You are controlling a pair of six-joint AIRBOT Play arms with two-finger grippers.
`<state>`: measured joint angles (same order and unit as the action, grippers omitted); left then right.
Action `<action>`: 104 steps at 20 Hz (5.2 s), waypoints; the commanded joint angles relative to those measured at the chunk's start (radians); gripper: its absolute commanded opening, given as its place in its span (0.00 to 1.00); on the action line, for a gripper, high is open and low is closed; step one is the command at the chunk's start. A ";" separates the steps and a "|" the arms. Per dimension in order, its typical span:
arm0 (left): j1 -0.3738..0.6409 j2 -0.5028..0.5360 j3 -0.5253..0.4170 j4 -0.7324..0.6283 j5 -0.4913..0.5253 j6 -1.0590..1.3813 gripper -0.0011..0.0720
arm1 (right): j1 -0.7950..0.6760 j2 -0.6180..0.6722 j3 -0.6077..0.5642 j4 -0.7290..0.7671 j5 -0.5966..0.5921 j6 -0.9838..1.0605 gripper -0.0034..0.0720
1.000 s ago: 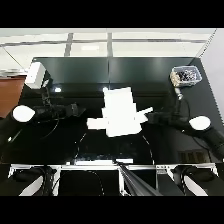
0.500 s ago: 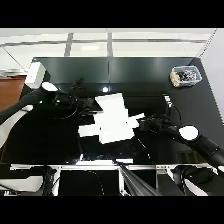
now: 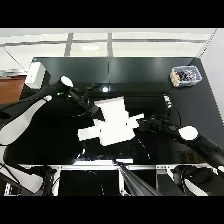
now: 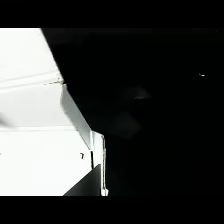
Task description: Fold the box and place the chain.
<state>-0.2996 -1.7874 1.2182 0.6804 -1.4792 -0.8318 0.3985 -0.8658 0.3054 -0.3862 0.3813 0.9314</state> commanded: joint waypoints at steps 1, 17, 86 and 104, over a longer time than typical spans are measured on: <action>-0.029 -0.058 0.091 0.069 -0.098 0.040 0.35 | 0.001 0.001 0.000 0.000 0.000 0.000 0.07; -0.073 0.285 -0.197 0.047 0.306 0.375 0.05 | -0.209 0.008 0.332 -0.703 0.460 -0.141 0.98; -0.188 0.208 -0.160 0.172 0.472 0.776 0.05 | -0.040 -0.406 0.278 -0.102 0.368 -1.292 0.98; -0.188 0.207 -0.160 0.172 0.424 0.772 0.05 | -0.043 -0.431 0.278 -0.180 0.349 -1.196 0.98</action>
<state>-0.4873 -1.5795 1.0573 0.8516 -1.0508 -0.0601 0.3561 -1.2968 0.5838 -0.5594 0.7357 -0.2729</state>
